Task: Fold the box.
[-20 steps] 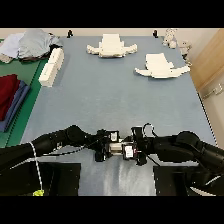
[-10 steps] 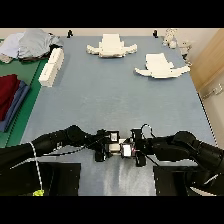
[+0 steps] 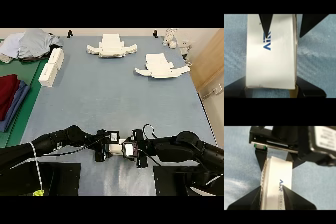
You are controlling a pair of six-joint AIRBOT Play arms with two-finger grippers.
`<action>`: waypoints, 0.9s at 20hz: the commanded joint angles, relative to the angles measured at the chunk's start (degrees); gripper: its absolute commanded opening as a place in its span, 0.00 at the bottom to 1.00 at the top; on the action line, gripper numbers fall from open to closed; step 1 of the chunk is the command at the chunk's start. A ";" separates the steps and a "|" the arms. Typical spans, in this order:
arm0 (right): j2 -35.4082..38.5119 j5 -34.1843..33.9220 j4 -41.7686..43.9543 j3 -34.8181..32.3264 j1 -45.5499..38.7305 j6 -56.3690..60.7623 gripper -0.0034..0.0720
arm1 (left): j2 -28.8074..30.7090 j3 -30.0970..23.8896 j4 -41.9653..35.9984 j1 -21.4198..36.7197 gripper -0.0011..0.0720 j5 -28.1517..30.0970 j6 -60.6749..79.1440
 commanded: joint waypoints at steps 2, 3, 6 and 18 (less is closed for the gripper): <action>5.31 -1.86 0.07 0.11 0.02 18.58 0.55 | 0.04 0.00 -0.04 0.00 0.64 0.02 -0.09; 6.03 -1.49 0.07 -0.09 0.02 25.77 0.33 | 0.04 0.00 -0.04 0.00 0.65 0.02 -0.09; 5.97 4.79 5.57 -3.54 0.07 34.38 0.05 | 0.04 0.00 -0.04 0.00 0.64 0.02 -0.09; 6.01 21.88 14.05 -12.22 0.13 40.04 0.05 | 0.04 0.00 -0.04 0.00 0.65 0.02 -0.09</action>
